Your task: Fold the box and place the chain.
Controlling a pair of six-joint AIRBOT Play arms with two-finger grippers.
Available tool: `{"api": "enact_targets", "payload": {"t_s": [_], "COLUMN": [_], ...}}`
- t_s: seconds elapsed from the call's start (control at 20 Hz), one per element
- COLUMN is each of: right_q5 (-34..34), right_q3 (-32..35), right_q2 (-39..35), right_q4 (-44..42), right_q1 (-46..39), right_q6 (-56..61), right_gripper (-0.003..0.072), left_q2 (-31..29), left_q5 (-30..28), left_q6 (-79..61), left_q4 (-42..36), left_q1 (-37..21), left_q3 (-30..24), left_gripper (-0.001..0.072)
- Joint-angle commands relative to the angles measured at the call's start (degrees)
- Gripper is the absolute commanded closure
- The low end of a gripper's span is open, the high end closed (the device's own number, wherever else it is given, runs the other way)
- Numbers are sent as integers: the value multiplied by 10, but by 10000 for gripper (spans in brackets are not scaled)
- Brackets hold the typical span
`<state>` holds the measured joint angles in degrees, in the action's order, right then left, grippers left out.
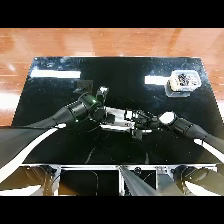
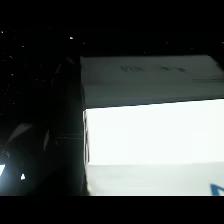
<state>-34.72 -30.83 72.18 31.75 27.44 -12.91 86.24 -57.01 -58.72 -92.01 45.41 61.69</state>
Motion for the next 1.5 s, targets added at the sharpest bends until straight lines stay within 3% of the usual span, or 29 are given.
{"api": "enact_targets", "payload": {"t_s": [0.0,0.6,0.65,0.7,0.75,1.1,1.15,1.25,1.3,1.45], "right_q5": [0,0,0,0,0,0,0,0,0,0], "right_q3": [0,0,0,0,0,0,0,0,0,0], "right_q2": [0,0,0,0,0,0,0,0,0,0], "right_q4": [0,0,0,0,0,0,0,0,0,0], "right_q1": [1,1,1,1,1,1,1,1,1,1], "right_q6": [0,0,0,0,0,0,0,0,0,0], "right_gripper": [370,370,370,370,370,370,370,370,370,370], "left_q2": [3,8,8,8,8,8,8,8,8,7], "left_q5": [1,6,5,5,5,1,0,-1,-3,-19], "left_q6": [0,0,0,0,-1,-1,-1,-1,-1,-1], "left_q4": [-1,-2,-3,-3,-4,-11,-11,-15,-16,-12], "left_q1": [1,1,0,1,1,1,0,0,0,0], "left_q3": [0,0,0,0,0,0,0,1,1,1], "left_gripper": [462,465,485,623,688,683,633,317,285,285]}}
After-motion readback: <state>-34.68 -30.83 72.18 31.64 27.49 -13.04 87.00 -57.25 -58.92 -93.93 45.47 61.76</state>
